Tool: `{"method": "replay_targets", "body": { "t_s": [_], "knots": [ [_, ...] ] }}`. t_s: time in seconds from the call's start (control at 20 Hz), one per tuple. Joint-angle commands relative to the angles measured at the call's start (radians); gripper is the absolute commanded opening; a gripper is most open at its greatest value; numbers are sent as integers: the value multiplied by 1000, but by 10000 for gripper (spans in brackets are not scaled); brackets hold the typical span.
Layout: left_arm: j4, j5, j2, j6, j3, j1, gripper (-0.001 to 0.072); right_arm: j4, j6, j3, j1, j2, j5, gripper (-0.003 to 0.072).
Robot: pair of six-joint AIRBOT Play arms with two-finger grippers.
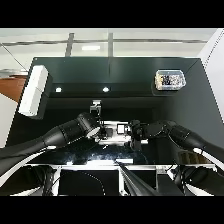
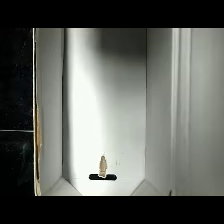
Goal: Fold the box and place the chain.
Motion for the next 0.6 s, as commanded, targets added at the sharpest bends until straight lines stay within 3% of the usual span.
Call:
{"method": "replay_targets", "body": {
  "t_s": [0.0,0.05,0.2,0.4,0.45,0.55],
  "knots": [
    [-10,-8,-10,-2,0,1,349,0,2,0,1,0,0,549],
    [-10,-9,-11,-1,0,0,231,0,2,0,1,0,0,549],
    [-5,-24,-11,0,0,0,30,0,2,0,1,0,0,549],
    [-5,-31,-10,8,0,1,30,-1,36,1,0,10,0,564],
    [-3,-37,-10,10,0,1,31,-13,58,3,0,24,0,720],
    [18,-66,-4,30,0,1,31,-98,66,5,0,79,-8,719]
  ]
}}
